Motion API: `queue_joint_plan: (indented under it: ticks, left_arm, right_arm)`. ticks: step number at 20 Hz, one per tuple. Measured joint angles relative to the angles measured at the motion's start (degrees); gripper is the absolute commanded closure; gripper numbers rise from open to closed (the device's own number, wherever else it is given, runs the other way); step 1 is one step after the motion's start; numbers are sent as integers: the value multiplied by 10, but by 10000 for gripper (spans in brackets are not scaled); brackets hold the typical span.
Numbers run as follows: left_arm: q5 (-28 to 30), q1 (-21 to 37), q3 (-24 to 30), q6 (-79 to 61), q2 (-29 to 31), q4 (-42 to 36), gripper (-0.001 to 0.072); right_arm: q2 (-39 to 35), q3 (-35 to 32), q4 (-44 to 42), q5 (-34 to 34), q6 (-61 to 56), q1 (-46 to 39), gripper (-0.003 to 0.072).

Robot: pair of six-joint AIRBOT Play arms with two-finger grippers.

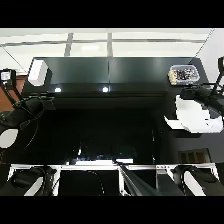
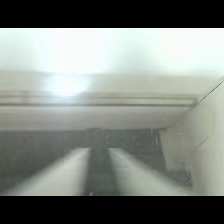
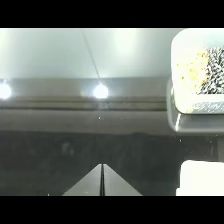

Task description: Fold the box and place the chain.

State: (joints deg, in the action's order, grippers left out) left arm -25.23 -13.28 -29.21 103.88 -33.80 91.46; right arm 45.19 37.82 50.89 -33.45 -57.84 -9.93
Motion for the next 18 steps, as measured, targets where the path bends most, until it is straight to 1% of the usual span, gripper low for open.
queue_joint_plan:
  ticks: [1, 3, 4, 5, 7, 8, 10, 11, 12, 14, 15, 18]
  left_arm:
    - [7, 0, -1, 0, -13, -5, 0]
    - [-4, -1, -12, -1, -50, -20, 0]
    - [-26, 0, -23, -5, -73, -20, 0]
    - [-58, 3, -36, -7, -94, -12, 0]
    - [-129, 19, -69, -10, -134, 10, 0]
    - [-161, 28, -82, -10, -148, 16, 0]
    - [-202, 44, -103, -11, -166, 19, 0]
    - [-217, 50, -109, -11, -172, 16, 0]
    - [-225, 53, -113, -11, -176, 11, 0]
    - [-235, 58, -118, -13, -182, -6, 0]
    - [-236, 59, -120, -13, -183, -14, 0]
    - [-238, 62, -123, 12, -189, -32, 0]
  right_arm:
    - [3, 0, -1, 4, 0, 0, -34]
    - [13, 0, 2, 0, -1, 0, -34]
    - [20, 0, 11, -12, -10, 0, -34]
    - [27, 0, 38, -31, -28, -2, -34]
    - [37, 12, 134, -55, -115, -20, -34]
    - [44, 26, 203, -62, -173, -41, -34]
    - [68, 67, 309, -76, -257, -101, -34]
    - [90, 98, 344, -88, -288, -143, -34]
    - [117, 133, 360, -105, -310, -187, -34]
    - [183, 205, 354, -156, -320, -268, -34]
    - [217, 239, 341, -186, -303, -300, -34]
    - [332, 323, 283, -313, -197, -367, -34]
